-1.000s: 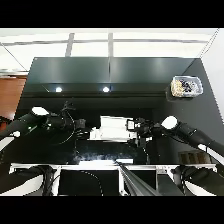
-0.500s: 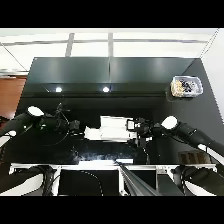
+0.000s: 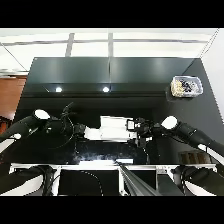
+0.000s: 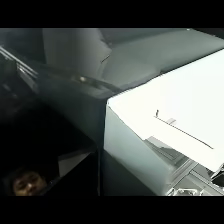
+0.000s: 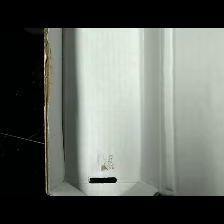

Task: Fold the box and place the chain.

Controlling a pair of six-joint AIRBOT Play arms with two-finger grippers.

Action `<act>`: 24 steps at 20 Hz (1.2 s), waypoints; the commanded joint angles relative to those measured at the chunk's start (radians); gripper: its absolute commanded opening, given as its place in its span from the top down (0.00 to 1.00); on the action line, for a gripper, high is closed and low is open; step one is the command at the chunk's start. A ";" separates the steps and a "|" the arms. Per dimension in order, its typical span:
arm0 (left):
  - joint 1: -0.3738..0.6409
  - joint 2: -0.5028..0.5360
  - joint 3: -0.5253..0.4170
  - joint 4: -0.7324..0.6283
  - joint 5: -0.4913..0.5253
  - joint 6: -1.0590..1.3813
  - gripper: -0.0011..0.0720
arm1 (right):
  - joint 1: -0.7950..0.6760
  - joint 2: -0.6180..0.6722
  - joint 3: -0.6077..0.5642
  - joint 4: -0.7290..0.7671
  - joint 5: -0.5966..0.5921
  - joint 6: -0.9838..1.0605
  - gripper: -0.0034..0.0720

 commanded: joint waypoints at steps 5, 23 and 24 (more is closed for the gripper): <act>-0.008 0.000 -0.006 -0.101 0.001 0.131 0.94 | 0.000 0.000 0.000 0.000 0.000 0.000 0.69; -0.084 0.039 0.108 -0.180 -0.093 0.231 0.24 | 0.000 0.000 0.000 0.001 0.000 0.000 0.69; -0.109 0.039 0.116 -0.159 -0.090 0.213 0.24 | 0.000 0.000 0.000 0.000 0.000 0.000 0.69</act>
